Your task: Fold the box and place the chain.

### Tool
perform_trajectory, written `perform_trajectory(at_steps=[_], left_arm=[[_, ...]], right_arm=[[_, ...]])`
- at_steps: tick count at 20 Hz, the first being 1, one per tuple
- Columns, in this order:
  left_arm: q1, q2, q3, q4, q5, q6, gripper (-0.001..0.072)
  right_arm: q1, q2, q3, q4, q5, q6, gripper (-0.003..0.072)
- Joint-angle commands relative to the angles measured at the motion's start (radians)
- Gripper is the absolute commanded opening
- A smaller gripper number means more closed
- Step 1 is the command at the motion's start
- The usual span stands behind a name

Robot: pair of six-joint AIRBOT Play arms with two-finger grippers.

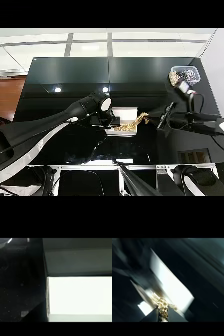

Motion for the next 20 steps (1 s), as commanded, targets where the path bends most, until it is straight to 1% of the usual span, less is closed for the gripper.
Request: perform_trajectory(at_steps=[1,3,5,6,7,8,10,12,15,18,19,20], left_arm=[[0.000,0.000,0.000,0.001,0.002,0.000,0.0029],[0.000,0.000,0.000,0.001,0.002,0.000,0.0029],[0.000,0.000,0.000,0.001,0.003,0.000,0.0029],[0.000,0.000,0.000,0.001,0.004,0.000,0.0029],[0.000,0.000,0.000,0.001,0.007,0.000,0.0029],[0.000,0.000,0.000,0.001,0.009,0.000,0.0029],[0.000,0.000,0.000,0.001,0.006,0.000,0.0029],[0.000,0.000,0.000,0.000,0.001,0.000,0.0029],[0.000,0.000,0.000,0.003,-0.001,0.003,0.0029],[-0.002,0.001,0.013,0.001,-0.002,0.002,0.0030],[-0.003,0.004,0.025,0.001,-0.008,-0.008,0.0076],[-0.006,0.008,0.042,0.007,-0.024,-0.025,0.0258]], right_arm=[[0.024,0.020,0.017,0.205,-0.017,0.061,0.0020],[0.067,-0.024,0.017,0.203,-0.064,0.068,0.0021],[0.102,-0.088,0.017,0.196,-0.075,0.080,0.0021],[0.116,-0.124,0.017,0.174,-0.072,0.090,0.0039],[0.122,-0.152,0.017,0.153,-0.073,0.108,0.0251],[0.120,-0.168,0.017,0.130,-0.078,0.117,0.0399],[0.087,-0.163,0.019,0.078,-0.081,0.117,0.0394],[0.018,-0.153,0.020,0.072,-0.064,0.116,0.0394],[-0.079,-0.147,0.020,0.071,-0.002,0.116,0.0394],[-0.120,-0.147,0.020,0.056,0.051,0.116,0.0394],[-0.121,-0.147,0.020,0.042,0.064,0.116,0.0394],[-0.121,-0.147,0.020,0.026,0.079,0.116,0.0394]])
